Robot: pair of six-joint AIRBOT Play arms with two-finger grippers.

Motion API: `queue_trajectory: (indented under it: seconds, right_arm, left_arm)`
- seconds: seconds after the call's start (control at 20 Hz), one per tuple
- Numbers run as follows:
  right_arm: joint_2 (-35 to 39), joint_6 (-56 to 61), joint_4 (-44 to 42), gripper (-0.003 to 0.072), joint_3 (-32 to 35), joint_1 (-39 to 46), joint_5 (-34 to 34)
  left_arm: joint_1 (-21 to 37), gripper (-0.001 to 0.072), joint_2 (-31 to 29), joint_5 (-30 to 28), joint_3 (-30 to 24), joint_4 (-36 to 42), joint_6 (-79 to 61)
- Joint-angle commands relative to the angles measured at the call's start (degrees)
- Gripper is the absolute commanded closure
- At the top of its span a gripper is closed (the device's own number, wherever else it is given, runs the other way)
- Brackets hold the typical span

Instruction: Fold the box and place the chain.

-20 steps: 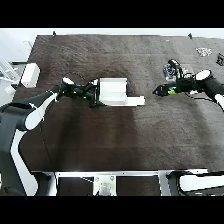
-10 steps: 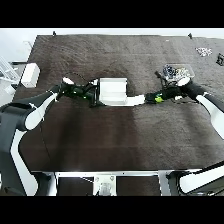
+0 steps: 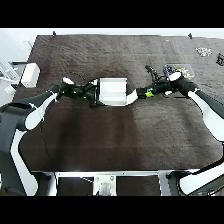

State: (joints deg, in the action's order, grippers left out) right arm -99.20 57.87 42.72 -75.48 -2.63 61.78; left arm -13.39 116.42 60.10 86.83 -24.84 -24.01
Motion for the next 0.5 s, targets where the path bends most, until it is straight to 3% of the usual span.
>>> queue_trajectory:
  seconds: [0.0,0.1,0.2,0.25,0.45]
  right_arm:
    - [0.0,0.0,-3.3,0.0672,-2.4,-1.6,2.4]
    - [0.0,0.0,-3.3,0.067,-2.5,-1.7,4.0]
    - [0.0,0.0,-3.3,0.0428,-2.6,-1.7,4.2]
    - [0.0,0.0,-3.3,0.0348,-2.6,-1.7,4.2]
    - [0.0,0.0,-3.3,0.0347,-2.6,-1.8,4.0]
  left_arm:
    - [0.1,0.0344,0.0,0.0,0.0,0.0,0.0]
    - [0.1,0.0344,0.0,0.0,0.0,0.0,0.0]
    - [0.1,0.0344,0.0,0.0,0.0,0.0,0.0]
    - [0.1,0.0344,0.0,0.0,0.0,0.0,0.0]
    - [0.1,0.0344,0.0,0.0,0.0,0.0,0.0]
